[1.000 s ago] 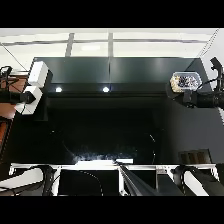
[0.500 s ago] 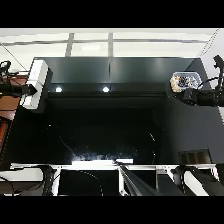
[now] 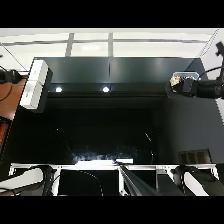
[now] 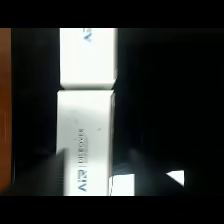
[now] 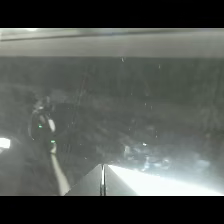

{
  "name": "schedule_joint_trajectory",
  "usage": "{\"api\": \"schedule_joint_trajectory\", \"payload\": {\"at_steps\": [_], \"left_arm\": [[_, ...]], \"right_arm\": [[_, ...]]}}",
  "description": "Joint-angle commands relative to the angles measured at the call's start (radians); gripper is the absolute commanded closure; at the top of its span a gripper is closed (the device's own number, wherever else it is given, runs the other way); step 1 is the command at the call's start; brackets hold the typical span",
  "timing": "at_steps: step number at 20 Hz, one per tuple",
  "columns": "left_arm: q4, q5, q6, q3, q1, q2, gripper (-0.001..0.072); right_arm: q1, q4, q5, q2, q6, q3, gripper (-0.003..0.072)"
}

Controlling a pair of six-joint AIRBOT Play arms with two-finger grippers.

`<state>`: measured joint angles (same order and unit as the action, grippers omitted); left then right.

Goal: Fold the box and place the chain.

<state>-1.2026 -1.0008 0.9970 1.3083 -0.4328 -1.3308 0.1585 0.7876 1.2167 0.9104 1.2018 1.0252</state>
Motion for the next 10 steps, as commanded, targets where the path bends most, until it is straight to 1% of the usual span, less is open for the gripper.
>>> {"api": "schedule_joint_trajectory", "payload": {"at_steps": [1,2,3,4,5,6,8,10], "left_arm": [[0.047,-0.113,0.079,0.019,0.029,0.130,0.0687],[0.047,-0.140,0.191,0.017,0.040,0.161,0.0687],[0.052,-0.153,0.261,0.002,0.057,0.195,0.0688],[0.060,-0.146,0.265,-0.038,0.087,0.243,0.0688],[0.060,-0.117,0.261,-0.098,0.129,0.303,0.0688],[0.061,-0.072,0.245,-0.174,0.176,0.370,0.0688],[0.063,0.064,0.162,-0.377,0.298,0.535,0.0688],[0.059,0.202,0.116,-0.600,0.416,0.702,0.0687]], "right_arm": [[-0.040,0.304,0.153,-0.025,0.128,0.156,0.0677],[-0.048,0.396,0.157,-0.061,0.166,0.156,0.0680],[-0.055,0.446,0.148,-0.105,0.184,0.145,0.0681],[-0.057,0.449,0.119,-0.151,0.183,0.119,0.0682],[-0.057,0.436,0.058,-0.209,0.183,0.071,0.0682],[-0.057,0.436,-0.033,-0.280,0.185,-0.004,0.0681],[-0.057,0.439,-0.209,-0.414,0.204,-0.194,0.0681],[-0.056,0.440,-0.296,-0.490,0.208,-0.390,0.0680]]}}
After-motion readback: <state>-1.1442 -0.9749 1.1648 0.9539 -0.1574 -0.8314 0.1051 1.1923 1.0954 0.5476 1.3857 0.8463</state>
